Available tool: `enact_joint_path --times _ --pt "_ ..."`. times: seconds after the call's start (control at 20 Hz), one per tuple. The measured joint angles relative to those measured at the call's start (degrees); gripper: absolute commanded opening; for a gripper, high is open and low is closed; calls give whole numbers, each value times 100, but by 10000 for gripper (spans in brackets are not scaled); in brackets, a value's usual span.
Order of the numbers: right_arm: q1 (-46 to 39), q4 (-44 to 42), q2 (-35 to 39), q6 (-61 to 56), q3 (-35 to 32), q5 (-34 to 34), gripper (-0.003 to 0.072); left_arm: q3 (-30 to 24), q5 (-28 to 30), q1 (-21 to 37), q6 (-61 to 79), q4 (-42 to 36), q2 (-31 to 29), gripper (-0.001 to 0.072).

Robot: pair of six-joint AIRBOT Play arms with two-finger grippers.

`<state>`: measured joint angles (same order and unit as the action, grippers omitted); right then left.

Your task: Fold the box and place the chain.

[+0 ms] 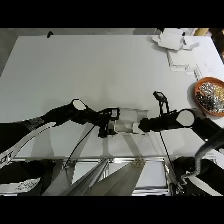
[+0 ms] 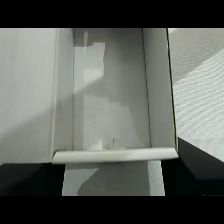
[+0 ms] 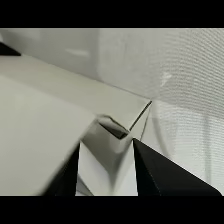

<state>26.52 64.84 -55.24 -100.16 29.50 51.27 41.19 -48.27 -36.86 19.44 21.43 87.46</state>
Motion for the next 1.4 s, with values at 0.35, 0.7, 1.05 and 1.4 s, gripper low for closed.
enact_joint_path --times 0.35,0.7,1.05,1.4 --pt "802 1521 -691 -2190 437 181 353 0 2 0 -2 -2 0 272" --pt "1086 2203 -1029 -3296 782 210 352 0 4 0 -26 -20 0 272" --pt "1486 2424 -1381 -3473 990 321 187 0 4 0 2 0 0 272" --pt "1547 2520 -1423 -3515 1010 573 83 0 0 0 7 4 0 272"
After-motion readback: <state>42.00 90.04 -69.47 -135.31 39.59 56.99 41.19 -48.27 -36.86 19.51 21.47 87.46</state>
